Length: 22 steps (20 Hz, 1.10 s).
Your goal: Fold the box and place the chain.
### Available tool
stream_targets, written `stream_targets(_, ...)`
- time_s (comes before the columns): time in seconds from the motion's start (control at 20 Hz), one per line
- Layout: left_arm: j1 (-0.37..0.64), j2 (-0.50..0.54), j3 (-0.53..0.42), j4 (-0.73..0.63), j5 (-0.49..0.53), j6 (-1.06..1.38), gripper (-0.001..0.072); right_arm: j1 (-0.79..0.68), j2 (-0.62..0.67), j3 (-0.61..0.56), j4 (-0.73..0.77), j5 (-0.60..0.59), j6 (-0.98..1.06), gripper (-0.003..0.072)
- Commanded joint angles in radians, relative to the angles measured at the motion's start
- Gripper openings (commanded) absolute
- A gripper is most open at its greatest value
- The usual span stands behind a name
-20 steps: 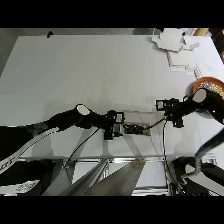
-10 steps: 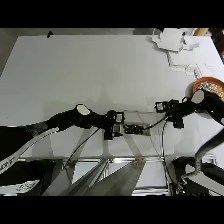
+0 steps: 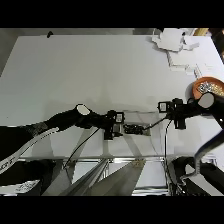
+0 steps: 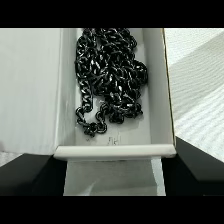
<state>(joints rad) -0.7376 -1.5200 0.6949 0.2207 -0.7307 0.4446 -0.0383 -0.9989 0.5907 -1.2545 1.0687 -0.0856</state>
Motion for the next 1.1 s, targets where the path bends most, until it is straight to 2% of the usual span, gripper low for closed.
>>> stream_targets(0.0, 0.0, 0.001, 0.0, 0.0, 0.001, 0.0, 0.0218, 0.0, 0.146, -0.001, 0.182, 0.109, 0.006, 0.0021)
stream_targets(0.2, 0.0, 0.001, 0.0, 0.0, 0.0, 0.0, 0.0218, 0.097, 0.294, -0.001, 0.326, 0.178, 0.006, 0.0021)
stream_targets(0.35, 0.0, 0.001, 0.0, 0.0, 0.0, 0.0, 0.0218, 0.209, 0.34, -0.001, 0.418, 0.168, 0.006, 0.0021)
stream_targets(0.5, 0.0, 0.001, 0.0, 0.0, 0.0, 0.0, 0.0218, 0.314, 0.34, -0.001, 0.511, 0.094, 0.006, 0.0021)
stream_targets(0.7, 0.0, 0.001, 0.0, 0.0, 0.0, 0.0, 0.0218, 0.428, 0.293, -0.042, 0.499, -0.068, 0.007, 0.0021)
stream_targets(0.85, 0.0, 0.001, 0.0, 0.0, 0.0, 0.0, 0.0218, 0.461, 0.213, -0.049, 0.499, -0.087, 0.006, 0.0023)
stream_targets(0.9, 0.0, 0.001, 0.0, 0.0, 0.0, 0.0, 0.0218, 0.463, 0.193, -0.049, 0.497, -0.095, 0.006, 0.0051)
stream_targets(1.0, 0.0, 0.001, 0.0, 0.0, 0.0, 0.0, 0.0218, 0.463, 0.177, -0.047, 0.467, -0.126, 0.006, 0.0228)
stream_targets(1.05, 0.0, 0.001, 0.0, 0.0, 0.001, 0.0, 0.0218, 0.462, 0.179, -0.03, 0.409, -0.121, 0.007, 0.0233)
